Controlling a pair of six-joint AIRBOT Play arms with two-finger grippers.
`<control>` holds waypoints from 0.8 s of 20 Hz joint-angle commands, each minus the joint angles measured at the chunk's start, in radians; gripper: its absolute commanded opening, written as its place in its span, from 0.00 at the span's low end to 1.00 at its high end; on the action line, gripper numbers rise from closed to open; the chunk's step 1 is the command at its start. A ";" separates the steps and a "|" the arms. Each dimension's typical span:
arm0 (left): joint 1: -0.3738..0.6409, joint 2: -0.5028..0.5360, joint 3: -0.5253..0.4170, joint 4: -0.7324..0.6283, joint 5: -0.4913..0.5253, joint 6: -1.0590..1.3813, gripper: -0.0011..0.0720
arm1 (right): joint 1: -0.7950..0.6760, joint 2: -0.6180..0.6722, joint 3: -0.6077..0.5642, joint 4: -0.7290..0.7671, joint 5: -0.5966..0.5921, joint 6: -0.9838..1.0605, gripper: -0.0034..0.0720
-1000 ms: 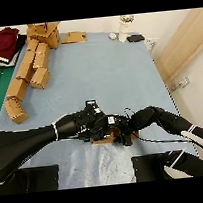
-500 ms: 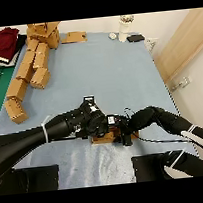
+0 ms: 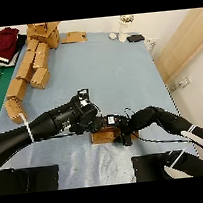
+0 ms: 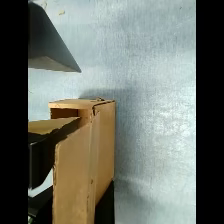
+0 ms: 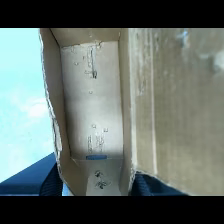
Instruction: Fold the box.
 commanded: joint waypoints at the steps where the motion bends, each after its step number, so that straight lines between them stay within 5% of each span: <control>1: 0.005 0.015 0.001 0.000 -0.030 0.017 0.56 | 0.000 0.000 0.000 0.000 0.000 0.000 0.58; 2: 0.005 0.022 0.001 0.000 -0.049 0.029 0.55 | 0.000 0.001 0.000 0.000 0.000 0.000 0.58; 3: 0.006 0.031 0.001 0.003 -0.084 0.057 0.24 | 0.000 0.001 0.000 0.000 0.001 0.000 0.58; 4: 0.008 0.040 0.000 0.014 -0.127 0.085 0.03 | 0.000 0.001 0.000 0.000 0.000 0.000 0.58; 7: 0.033 0.093 -0.027 0.072 -0.235 0.145 0.03 | 0.000 0.001 0.000 -0.001 0.001 0.000 0.58; 11: 0.182 0.263 -0.210 0.012 -0.156 0.308 0.03 | 0.000 0.000 0.000 -0.003 0.000 0.000 0.58; 13: 0.346 0.350 -0.340 -0.156 -0.051 0.586 0.03 | 0.000 0.000 0.000 -0.003 0.000 0.000 0.58; 16: 0.617 0.396 -0.477 -0.638 0.019 1.434 0.03 | 0.000 0.001 0.000 -0.003 0.000 0.000 0.58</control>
